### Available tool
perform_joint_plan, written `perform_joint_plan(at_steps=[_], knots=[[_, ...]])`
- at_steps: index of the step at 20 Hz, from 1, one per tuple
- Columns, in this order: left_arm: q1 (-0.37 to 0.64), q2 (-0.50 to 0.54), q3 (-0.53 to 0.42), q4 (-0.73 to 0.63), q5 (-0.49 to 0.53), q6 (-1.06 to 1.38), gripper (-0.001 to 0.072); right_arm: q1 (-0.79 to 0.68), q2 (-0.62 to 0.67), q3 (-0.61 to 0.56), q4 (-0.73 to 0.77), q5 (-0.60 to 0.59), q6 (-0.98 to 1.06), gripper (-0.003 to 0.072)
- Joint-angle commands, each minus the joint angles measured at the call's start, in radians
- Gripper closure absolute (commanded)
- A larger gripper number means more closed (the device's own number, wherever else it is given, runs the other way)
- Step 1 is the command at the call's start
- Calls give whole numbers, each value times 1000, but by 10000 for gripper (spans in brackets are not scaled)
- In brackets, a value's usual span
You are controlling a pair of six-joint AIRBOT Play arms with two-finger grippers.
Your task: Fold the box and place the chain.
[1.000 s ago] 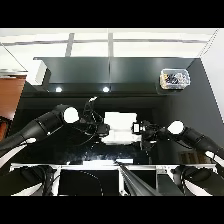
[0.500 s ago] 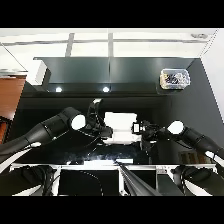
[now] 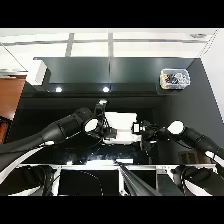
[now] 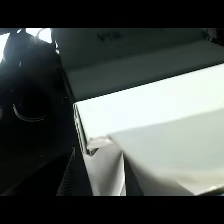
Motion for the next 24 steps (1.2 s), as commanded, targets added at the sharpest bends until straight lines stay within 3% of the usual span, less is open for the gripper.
perform_joint_plan(at_steps=[1,4,9,18,19,21,24], knots=[[-21,-17,10,13,-14,-103,362,0,-1,0,0,1,0,204],[-24,-37,15,14,-15,-128,430,0,-1,0,0,1,0,204],[-34,-103,87,34,-63,-127,430,0,-1,0,0,1,0,204],[-42,-134,93,59,-87,-129,429,0,-1,0,0,1,0,204],[-42,-135,93,59,-87,-138,443,0,-1,0,0,0,0,204],[-42,-135,93,59,-82,-146,575,0,-1,0,0,1,0,204],[-42,-135,93,59,-83,-151,575,0,-1,0,0,1,0,204]])
